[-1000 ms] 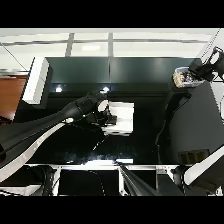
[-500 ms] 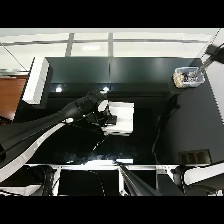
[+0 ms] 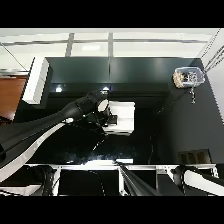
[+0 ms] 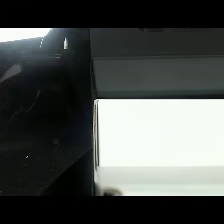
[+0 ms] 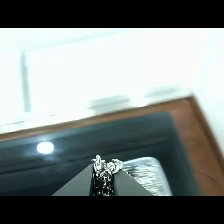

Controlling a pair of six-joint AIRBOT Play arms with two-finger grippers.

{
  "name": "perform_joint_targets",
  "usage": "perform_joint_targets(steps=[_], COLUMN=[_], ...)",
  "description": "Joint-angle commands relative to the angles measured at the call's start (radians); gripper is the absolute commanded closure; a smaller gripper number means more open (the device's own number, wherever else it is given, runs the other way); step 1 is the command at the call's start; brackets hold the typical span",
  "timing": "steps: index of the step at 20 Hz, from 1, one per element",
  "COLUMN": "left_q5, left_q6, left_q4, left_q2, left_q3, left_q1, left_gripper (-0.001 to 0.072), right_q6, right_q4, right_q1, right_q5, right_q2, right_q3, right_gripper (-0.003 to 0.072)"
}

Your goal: Fold the box and place the chain.

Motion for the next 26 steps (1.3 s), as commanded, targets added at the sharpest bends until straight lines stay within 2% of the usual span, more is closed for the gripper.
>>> perform_joint_targets(steps=[1, 4, 8, 12, 15, 19, 26], left_q5=[0.006, 0.007, 0.007, 0.008, 0.008, 0.008, 0.008], left_q6=[0.000, 0.000, 0.000, 0.000, 0.000, 0.000, 0.000], left_q4=[-0.003, -0.002, -0.002, -0.002, -0.002, -0.002, -0.002], left_q2=[0.000, 0.000, 0.000, 0.000, 0.000, 0.000, 0.000], left_q3=[0.001, 0.001, 0.001, 0.001, 0.001, 0.001, 0.001], left_q1=[0.001, 0.001, 0.001, 0.001, 0.001, 0.001, 0.001], left_gripper=[0.0679, 0.0679, 0.0679, 0.0679, 0.0679, 0.0679, 0.0679], right_q6=[-0.084, -0.107, -0.120, -0.132, -0.131, -0.129, -0.129], right_q4=[0.199, 0.295, 0.353, 0.496, 0.513, 0.566, 0.604], right_q1=[0.000, 0.026, 0.120, 0.253, 0.354, 0.448, 0.599], right_q5=[0.098, 0.181, 0.315, 0.351, 0.385, 0.396, 0.288], right_q2=[0.122, 0.196, 0.262, 0.279, 0.279, 0.279, 0.278], right_q3=[0.000, -0.009, -0.071, -0.172, -0.245, -0.338, -0.486], right_gripper=[0.0674, 0.0675, 0.0674, 0.0674, 0.0674, 0.0674, 0.0674])
